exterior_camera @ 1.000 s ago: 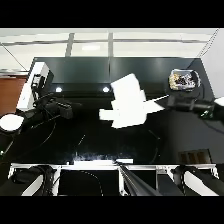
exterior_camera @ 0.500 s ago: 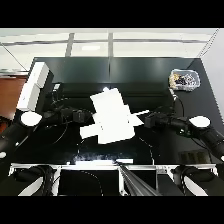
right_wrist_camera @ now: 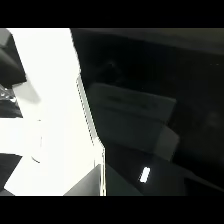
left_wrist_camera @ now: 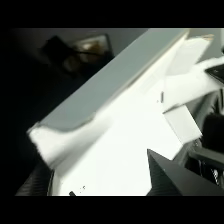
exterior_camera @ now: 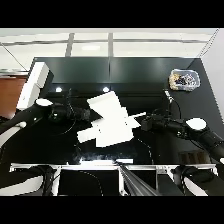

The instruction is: Fold the box and place the chain.

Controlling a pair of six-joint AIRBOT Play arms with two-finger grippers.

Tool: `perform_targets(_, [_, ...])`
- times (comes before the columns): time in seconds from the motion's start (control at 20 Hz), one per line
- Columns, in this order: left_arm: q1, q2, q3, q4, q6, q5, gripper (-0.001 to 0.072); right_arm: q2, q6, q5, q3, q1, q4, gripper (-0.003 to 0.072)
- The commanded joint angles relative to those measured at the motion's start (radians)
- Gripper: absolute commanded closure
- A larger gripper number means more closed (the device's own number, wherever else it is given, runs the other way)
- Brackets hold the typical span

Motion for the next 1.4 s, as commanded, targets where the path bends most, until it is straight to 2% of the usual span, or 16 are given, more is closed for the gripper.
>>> perform_targets(0.0, [0.017, -0.133, 0.098, 0.029, 0.114, -0.212, 0.0172, 0.001, 0.0, 0.007, -0.001, 0.003, -0.001, 0.067])
perform_targets(0.05, [0.017, -0.149, 0.123, 0.069, 0.113, -0.237, 0.0233, 0.001, 0.0, 0.007, -0.001, 0.003, -0.001, 0.067])
perform_targets(0.15, [0.017, -0.165, 0.164, 0.127, 0.113, -0.27, 0.0266, 0.001, 0.0, 0.007, -0.001, 0.003, -0.003, 0.067])
perform_targets(0.25, [0.016, -0.172, 0.189, 0.159, 0.116, -0.278, 0.0367, 0.001, -0.001, 0.007, -0.001, 0.003, -0.004, 0.067])
perform_targets(0.45, [0.011, -0.181, 0.219, 0.194, 0.144, -0.334, 0.0381, 0.001, 0.0, 0.007, -0.001, 0.003, -0.009, 0.067])
perform_targets(0.5, [0.004, -0.181, 0.221, 0.211, 0.177, -0.334, 0.0495, 0.001, -0.001, 0.008, -0.001, 0.003, -0.014, 0.067])
perform_targets(0.6, [-0.024, -0.181, 0.221, 0.245, 0.201, -0.317, 0.0552, 0.001, 0.0, 0.014, -0.001, 0.003, -0.028, 0.067])
perform_targets(0.7, [-0.051, -0.181, 0.222, 0.273, 0.215, -0.291, 0.068, 0.001, 0.0, 0.014, 0.0, 0.002, -0.03, 0.0669])
perform_targets(0.75, [-0.058, -0.18, 0.225, 0.276, 0.223, -0.291, 0.0681, 0.001, 0.0, 0.013, 0.0, 0.002, -0.034, 0.0666])
perform_targets(0.8, [-0.06, -0.18, 0.23, 0.275, 0.223, -0.291, 0.0681, 0.001, 0.005, 0.015, 0.002, -0.004, -0.046, 0.0492])
perform_targets(0.85, [-0.06, -0.177, 0.239, 0.275, 0.223, -0.292, 0.0682, 0.001, 0.033, 0.021, 0.009, -0.017, -0.075, 0.02])
perform_targets(0.9, [-0.06, -0.171, 0.249, 0.276, 0.223, -0.291, 0.0682, 0.001, 0.045, 0.056, 0.027, -0.045, -0.129, 0.01])
perform_targets(1.1, [-0.077, -0.108, 0.302, 0.365, 0.223, -0.273, 0.0684, 0.001, 0.041, 0.287, 0.195, -0.198, -0.445, 0.0101])
perform_targets(1.2, [-0.117, -0.028, 0.302, 0.478, 0.235, -0.195, 0.0684, 0.001, -0.048, 0.406, 0.288, -0.238, -0.583, 0.0101])
perform_targets(1.35, [-0.22, 0.107, 0.267, 0.569, 0.36, -0.018, 0.0684, 0.0, -0.2, 0.444, 0.322, -0.219, -0.647, 0.0101])
